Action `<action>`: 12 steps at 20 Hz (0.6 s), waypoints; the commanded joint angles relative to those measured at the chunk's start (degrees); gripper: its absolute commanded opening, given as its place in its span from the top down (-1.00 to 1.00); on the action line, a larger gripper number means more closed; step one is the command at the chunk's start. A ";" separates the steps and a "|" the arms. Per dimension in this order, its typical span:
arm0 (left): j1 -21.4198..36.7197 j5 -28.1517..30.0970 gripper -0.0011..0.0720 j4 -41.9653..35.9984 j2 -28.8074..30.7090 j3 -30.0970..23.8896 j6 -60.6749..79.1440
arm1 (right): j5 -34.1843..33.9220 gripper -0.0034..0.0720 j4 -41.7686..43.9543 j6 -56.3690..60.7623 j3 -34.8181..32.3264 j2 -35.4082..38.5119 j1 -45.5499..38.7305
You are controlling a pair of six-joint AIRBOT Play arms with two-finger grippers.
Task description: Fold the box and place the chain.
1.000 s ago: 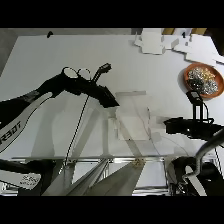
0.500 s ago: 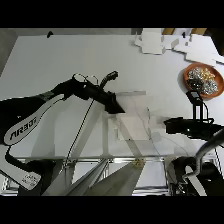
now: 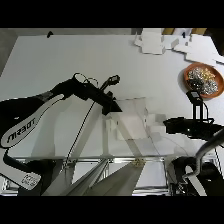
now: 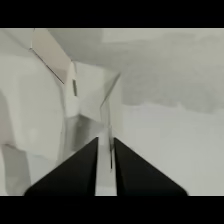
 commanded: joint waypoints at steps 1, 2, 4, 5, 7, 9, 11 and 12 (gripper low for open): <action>-0.04 2.38 0.96 6.12 4.15 0.07 1.31 | 0.33 0.22 0.33 0.02 0.81 0.11 0.04; -0.04 2.38 0.96 7.85 5.88 0.07 -0.83 | 0.74 0.06 0.33 0.02 1.92 0.11 0.04; -0.07 1.22 0.97 12.50 9.55 0.04 -7.87 | 1.62 -0.06 0.31 0.00 5.29 0.11 0.04; -0.17 -0.35 0.97 15.56 11.30 0.00 -10.91 | 2.05 -0.06 0.28 0.00 7.34 0.11 0.04; -0.52 -2.60 0.97 19.47 14.12 -0.79 -15.32 | 2.64 -0.06 0.31 0.00 10.69 0.11 0.04; -0.85 -2.10 0.97 18.56 15.87 -2.99 -15.15 | 2.89 -0.06 0.59 0.00 12.46 0.11 0.04; -1.51 -0.42 0.97 17.77 16.04 -5.22 -14.84 | 3.21 -0.06 2.12 0.00 12.57 0.11 0.04; -2.12 2.01 0.97 17.70 16.04 -6.64 -14.84 | 3.54 -0.06 2.27 0.00 12.57 0.11 0.04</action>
